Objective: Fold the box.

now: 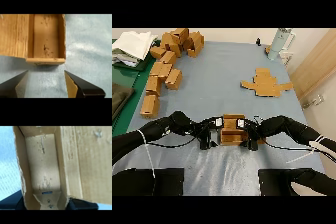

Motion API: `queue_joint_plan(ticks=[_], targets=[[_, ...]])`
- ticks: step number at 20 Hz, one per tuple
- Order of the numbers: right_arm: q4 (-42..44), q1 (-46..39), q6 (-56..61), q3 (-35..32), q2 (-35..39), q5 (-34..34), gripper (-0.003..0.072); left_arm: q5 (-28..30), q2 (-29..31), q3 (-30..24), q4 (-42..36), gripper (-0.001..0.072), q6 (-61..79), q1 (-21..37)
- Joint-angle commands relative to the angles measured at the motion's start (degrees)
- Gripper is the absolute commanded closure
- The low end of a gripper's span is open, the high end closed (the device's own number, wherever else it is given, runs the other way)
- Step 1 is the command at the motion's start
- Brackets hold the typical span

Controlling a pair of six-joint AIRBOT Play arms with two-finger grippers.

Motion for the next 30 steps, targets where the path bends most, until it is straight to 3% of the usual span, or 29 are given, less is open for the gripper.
queue_joint_plan(ticks=[1,16,30], targets=[[0.02,0.04,0.00,0.00,0.04,0.02,0.0115,3.26,-1.09,-0.72,-3.50,0.0035,3.52,-2.25],[0.02,0.04,0.00,0.02,0.04,0.02,0.0114,9.01,-3.43,-0.20,-9.11,0.0018,3.08,-4.33],[0.02,0.04,0.00,0.02,0.04,0.02,0.0115,6.14,-5.46,1.79,-4.96,0.0020,2.21,-5.86]])
